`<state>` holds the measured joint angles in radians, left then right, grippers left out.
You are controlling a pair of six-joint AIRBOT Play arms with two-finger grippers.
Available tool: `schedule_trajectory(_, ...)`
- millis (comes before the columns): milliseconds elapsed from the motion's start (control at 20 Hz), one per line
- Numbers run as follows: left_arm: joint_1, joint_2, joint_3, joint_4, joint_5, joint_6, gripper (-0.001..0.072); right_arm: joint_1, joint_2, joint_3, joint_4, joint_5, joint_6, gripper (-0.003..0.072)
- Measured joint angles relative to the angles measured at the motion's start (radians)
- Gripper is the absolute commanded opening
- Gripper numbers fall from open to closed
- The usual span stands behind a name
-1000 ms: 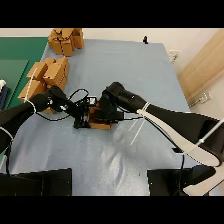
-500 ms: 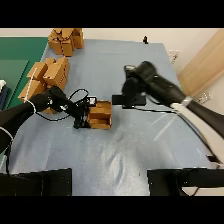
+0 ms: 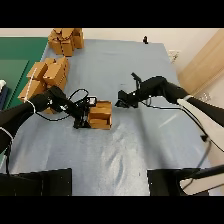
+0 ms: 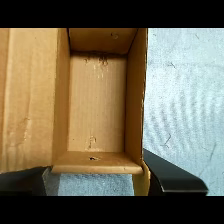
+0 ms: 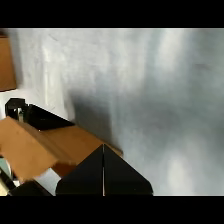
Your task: Fold the box.
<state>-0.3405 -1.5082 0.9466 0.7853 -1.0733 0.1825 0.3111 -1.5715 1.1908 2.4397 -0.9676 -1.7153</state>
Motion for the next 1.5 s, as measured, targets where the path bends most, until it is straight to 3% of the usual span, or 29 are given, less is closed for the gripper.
schedule_trajectory(250,0.002,0.0,0.0,0.0,0.0,0.0,0.0227,0.042,-0.139,0.165,0.16,-0.185,-0.342,0.0002)
schedule_trajectory(450,0.002,0.0,0.0,0.0,0.0,-0.016,0.0227,0.101,-0.073,0.12,0.16,-0.283,-0.542,0.0003)
schedule_trajectory(600,0.002,0.0,0.0,0.0,0.0,-0.034,0.0227,0.132,0.009,-0.001,0.138,-0.209,-0.671,0.0007)
schedule_trajectory(700,0.002,0.0,0.0,0.0,0.0,-0.042,0.0227,0.153,0.038,-0.051,0.122,-0.147,-0.746,0.021)
schedule_trajectory(950,0.002,0.0,0.0,0.0,-0.001,-0.051,0.0227,0.181,0.074,-0.078,0.106,-0.019,-0.91,0.0242)
schedule_trajectory(1100,0.002,0.0,0.0,0.0,-0.004,-0.062,0.0227,0.187,0.106,-0.077,0.102,-0.003,-1.007,0.0398)
schedule_trajectory(1400,0.002,0.0,0.0,0.0,-0.006,-0.07,0.0227,0.194,0.153,-0.077,0.029,-0.024,-1.193,0.0458)
schedule_trajectory(1450,0.002,0.0,0.0,0.0,-0.007,-0.071,0.0227,0.195,0.155,-0.077,0.019,-0.015,-1.205,0.0452)
schedule_trajectory(1500,0.002,0.0,0.0,0.0,-0.007,-0.071,0.0227,0.195,0.157,-0.077,0.008,-0.004,-1.215,0.0383)
